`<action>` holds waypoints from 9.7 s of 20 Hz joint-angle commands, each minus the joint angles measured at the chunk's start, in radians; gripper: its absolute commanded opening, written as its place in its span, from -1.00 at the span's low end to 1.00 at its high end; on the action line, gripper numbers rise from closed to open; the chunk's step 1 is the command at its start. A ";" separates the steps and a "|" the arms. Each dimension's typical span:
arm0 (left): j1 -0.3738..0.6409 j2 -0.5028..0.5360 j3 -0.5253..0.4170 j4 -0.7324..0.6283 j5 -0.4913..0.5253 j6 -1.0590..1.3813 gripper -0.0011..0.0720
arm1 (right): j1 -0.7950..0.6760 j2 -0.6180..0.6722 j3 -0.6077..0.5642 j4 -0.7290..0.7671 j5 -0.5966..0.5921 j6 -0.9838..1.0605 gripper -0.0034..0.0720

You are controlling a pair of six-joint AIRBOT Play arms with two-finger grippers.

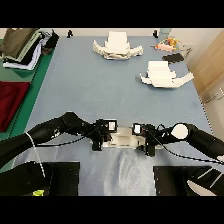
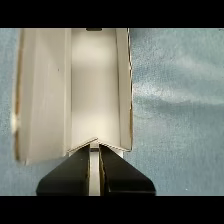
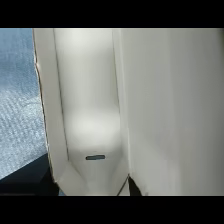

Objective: Fold the box.

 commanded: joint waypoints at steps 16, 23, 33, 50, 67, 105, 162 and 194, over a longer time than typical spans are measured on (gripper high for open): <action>0.033 0.115 0.055 0.505 -0.149 -0.854 -0.94 | 0.000 0.001 0.001 0.000 0.000 0.000 0.26; 0.230 0.513 0.093 0.769 -0.468 -1.648 -0.93 | 0.000 0.001 0.001 0.000 0.000 0.000 0.26; 0.334 0.367 -0.064 0.371 -0.375 -1.605 -0.94 | 0.000 0.001 0.001 0.000 0.000 0.000 0.26; 0.291 0.098 -0.072 -0.026 -0.304 -1.281 0.35 | 0.000 0.001 0.001 0.000 0.000 0.000 0.26; 0.194 0.097 -0.053 -0.053 -0.175 -1.324 0.31 | 0.000 0.001 0.001 0.000 0.000 0.000 0.26; -0.395 -0.317 0.480 0.999 -0.368 -2.623 -0.93 | 0.000 0.001 0.001 0.000 0.000 0.000 0.26; 0.017 0.173 -0.081 0.278 0.090 -0.315 0.83 | 0.000 0.001 0.001 0.000 0.000 0.000 0.26; 0.119 0.016 -0.064 -0.162 -0.058 0.264 0.83 | 0.000 0.001 0.001 0.000 0.000 0.000 0.26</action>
